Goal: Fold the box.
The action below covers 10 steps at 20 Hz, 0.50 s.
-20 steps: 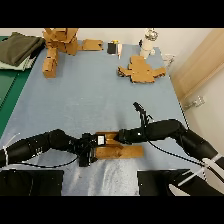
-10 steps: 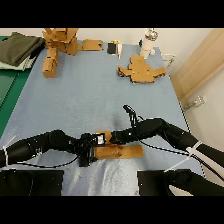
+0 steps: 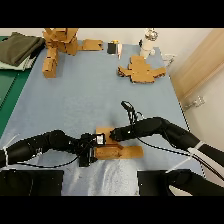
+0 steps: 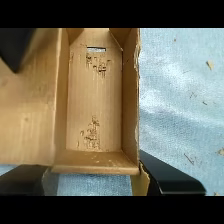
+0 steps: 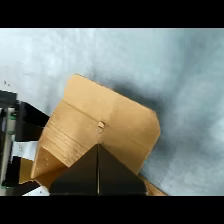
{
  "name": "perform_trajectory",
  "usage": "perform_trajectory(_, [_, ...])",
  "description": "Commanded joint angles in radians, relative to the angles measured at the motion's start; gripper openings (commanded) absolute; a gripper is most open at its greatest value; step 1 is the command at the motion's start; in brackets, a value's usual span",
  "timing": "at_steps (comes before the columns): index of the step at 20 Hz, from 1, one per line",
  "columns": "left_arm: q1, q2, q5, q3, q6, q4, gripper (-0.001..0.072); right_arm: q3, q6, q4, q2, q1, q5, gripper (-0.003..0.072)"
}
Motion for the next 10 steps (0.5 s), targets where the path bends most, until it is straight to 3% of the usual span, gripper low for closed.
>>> perform_trajectory(1, [0.000, 0.001, -0.002, 0.000, 0.000, 0.000, 0.0521, 0.051, 0.072, -0.180, 0.101, 0.000, -0.061, 0.0004])
perform_trajectory(3, [0.000, 0.001, -0.002, 0.000, 0.000, 0.000, 0.0521, 0.054, 0.156, -0.344, 0.190, 0.002, -0.184, 0.0004])
perform_trajectory(5, [0.000, 0.001, -0.002, 0.000, 0.000, 0.000, 0.0521, 0.047, 0.146, -0.417, 0.278, 0.004, -0.325, 0.0004])
perform_trajectory(8, [0.000, 0.001, -0.002, 0.000, 0.000, 0.000, 0.0521, -0.019, -0.144, -0.340, 0.396, 0.061, -0.501, 0.0021])
perform_trajectory(10, [0.000, 0.001, -0.002, 0.000, 0.000, 0.000, 0.0521, -0.099, -0.274, -0.354, 0.430, 0.112, -0.489, 0.0502])
